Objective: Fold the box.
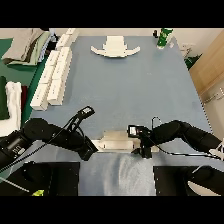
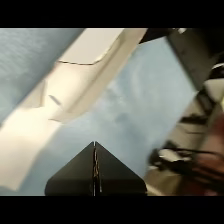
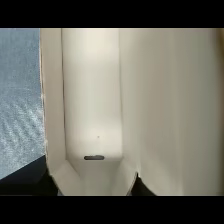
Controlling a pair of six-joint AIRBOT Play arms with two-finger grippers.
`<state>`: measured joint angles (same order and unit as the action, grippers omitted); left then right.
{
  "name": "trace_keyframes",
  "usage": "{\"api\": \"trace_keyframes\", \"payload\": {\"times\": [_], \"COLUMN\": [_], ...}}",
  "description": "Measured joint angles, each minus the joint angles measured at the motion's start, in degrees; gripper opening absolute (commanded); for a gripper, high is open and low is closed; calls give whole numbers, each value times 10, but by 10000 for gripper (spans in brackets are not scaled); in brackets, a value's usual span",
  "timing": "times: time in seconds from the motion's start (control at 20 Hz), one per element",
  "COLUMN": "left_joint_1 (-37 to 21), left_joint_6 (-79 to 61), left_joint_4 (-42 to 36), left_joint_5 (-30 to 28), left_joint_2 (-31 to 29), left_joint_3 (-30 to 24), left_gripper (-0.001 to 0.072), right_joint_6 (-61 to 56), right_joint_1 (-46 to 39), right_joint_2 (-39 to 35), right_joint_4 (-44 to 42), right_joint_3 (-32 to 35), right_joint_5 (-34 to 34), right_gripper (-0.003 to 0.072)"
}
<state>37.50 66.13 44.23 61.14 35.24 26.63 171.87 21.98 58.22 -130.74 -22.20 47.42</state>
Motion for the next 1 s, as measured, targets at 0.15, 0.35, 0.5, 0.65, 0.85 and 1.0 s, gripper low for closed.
{"api": "trace_keyframes", "payload": {"times": [0.15,0.35,0.5,0.65,0.85,1.0], "left_joint_1": [42,58,36,9,-6,-9], "left_joint_6": [84,145,176,191,221,244], "left_joint_4": [-33,-50,-53,-52,-20,0], "left_joint_5": [-57,-139,-168,-179,-172,-164], "left_joint_2": [38,134,208,269,328,360], "left_joint_3": [14,69,115,141,152,155], "left_gripper": [14,14,14,14,14,14], "right_joint_6": [0,0,0,-1,-2,-1], "right_joint_1": [0,0,0,0,0,0], "right_joint_2": [0,0,0,0,0,0], "right_joint_4": [0,0,0,0,0,0], "right_joint_3": [0,0,0,0,0,0], "right_joint_5": [0,0,0,0,0,0], "right_gripper": [505,505,505,505,505,505]}}
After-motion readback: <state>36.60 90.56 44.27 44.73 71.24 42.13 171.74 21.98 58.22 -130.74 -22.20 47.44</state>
